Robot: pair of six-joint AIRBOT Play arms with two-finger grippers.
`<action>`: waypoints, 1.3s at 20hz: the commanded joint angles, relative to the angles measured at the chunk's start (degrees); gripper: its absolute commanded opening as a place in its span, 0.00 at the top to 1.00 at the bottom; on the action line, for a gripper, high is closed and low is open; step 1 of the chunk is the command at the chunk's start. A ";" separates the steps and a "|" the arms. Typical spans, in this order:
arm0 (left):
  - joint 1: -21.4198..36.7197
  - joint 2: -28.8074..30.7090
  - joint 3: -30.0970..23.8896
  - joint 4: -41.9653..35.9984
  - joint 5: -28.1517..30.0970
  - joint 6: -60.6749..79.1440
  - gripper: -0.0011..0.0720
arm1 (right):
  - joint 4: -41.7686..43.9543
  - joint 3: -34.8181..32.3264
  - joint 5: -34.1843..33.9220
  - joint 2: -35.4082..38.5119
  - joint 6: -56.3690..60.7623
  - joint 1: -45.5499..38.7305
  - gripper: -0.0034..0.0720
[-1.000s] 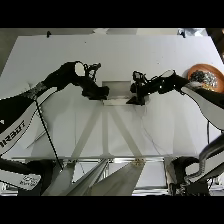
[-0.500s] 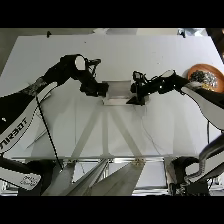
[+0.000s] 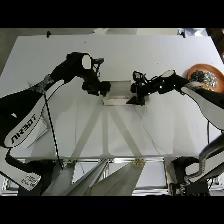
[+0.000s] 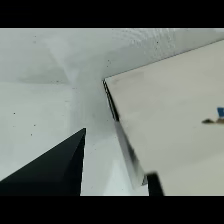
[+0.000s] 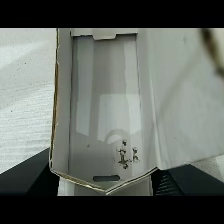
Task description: Fold the box and place the chain.
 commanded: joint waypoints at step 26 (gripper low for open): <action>-3.10 -2.89 1.29 1.75 3.06 -6.08 0.60 | 0.00 0.00 0.02 0.02 0.02 0.02 0.24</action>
